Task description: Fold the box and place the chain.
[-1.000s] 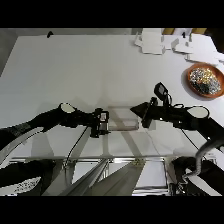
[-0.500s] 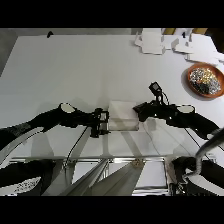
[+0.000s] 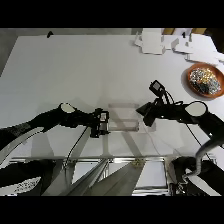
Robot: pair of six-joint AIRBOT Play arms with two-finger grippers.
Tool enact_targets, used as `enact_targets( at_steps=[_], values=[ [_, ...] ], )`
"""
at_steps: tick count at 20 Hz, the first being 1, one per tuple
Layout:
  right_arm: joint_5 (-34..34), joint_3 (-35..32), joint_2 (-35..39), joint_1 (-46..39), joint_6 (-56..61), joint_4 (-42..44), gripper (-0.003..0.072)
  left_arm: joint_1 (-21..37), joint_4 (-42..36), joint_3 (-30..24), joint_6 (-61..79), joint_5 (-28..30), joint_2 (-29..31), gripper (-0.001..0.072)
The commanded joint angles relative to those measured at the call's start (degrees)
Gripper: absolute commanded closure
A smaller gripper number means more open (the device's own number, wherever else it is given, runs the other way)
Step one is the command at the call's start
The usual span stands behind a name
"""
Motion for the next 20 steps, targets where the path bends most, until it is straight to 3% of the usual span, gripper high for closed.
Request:
enact_targets(
  at_steps=[1,5,6,7,11,13,14,20],
  values=[
    [7.04,0.66,6.82,0.07,1.66,-22.8,0.0671,0.04,-0.02,-0.02,-0.04,0.07,0.02,0.0502],
    [11.08,-0.98,4.98,0.07,-12.76,-21.33,0.0662,0.04,-0.02,0.0,-0.04,0.04,0.02,0.0502],
    [10.56,-1.95,4.59,0.07,-17.18,-19.21,0.0529,0.04,-0.02,0.0,-0.04,0.07,0.02,0.0502],
    [9.88,-2.86,4.04,0.07,-21.92,-16.09,0.044,0.04,-0.02,0.0,-0.04,0.07,0.02,0.0502],
    [9.01,-5.77,1.27,0.07,-34.53,-6.67,0.0467,0.04,-0.04,0.0,-0.04,0.07,0.02,0.0502],
    [8.13,-5.81,0.31,0.07,-35.52,-6.03,0.0572,0.04,-0.04,0.0,-0.04,0.04,0.02,0.0502],
    [7.3,-5.81,-0.13,0.07,-35.52,-5.27,0.0585,0.04,-0.02,-0.02,-0.04,0.07,0.02,0.0502],
    [4.94,-5.84,-0.5,0.07,-35.52,-1.64,0.0587,0.04,-0.04,0.0,-0.04,0.04,0.02,0.0502]
  ],
)
